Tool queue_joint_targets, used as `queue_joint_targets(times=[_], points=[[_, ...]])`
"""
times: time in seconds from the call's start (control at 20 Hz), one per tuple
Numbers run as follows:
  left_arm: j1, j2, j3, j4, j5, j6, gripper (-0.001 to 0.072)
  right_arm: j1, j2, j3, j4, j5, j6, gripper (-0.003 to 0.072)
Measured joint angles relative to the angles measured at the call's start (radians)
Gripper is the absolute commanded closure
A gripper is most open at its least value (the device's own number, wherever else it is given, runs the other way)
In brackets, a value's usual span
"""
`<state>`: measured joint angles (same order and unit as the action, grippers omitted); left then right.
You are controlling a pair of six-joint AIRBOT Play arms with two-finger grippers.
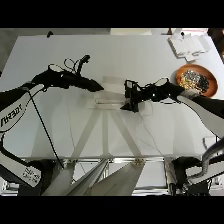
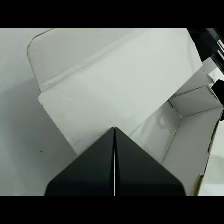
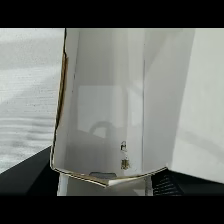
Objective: Fold the box and place the chain.
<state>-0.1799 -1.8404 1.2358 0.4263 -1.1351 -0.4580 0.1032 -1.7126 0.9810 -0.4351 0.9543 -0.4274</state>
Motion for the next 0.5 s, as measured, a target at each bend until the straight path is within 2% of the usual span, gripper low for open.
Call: queue_joint_targets(times=[0.2, 0.5], points=[[0.005, 0.010, -0.001, -0.008, -0.057, -0.011, 0.0703, 0.000, 0.000, 0.000, -0.003, -0.001, -0.005, 0.0228], [0.025, 0.048, -0.001, -0.031, -0.203, -0.014, 0.0702, 0.001, 0.000, 0.000, -0.002, -0.005, -0.010, 0.0228]])
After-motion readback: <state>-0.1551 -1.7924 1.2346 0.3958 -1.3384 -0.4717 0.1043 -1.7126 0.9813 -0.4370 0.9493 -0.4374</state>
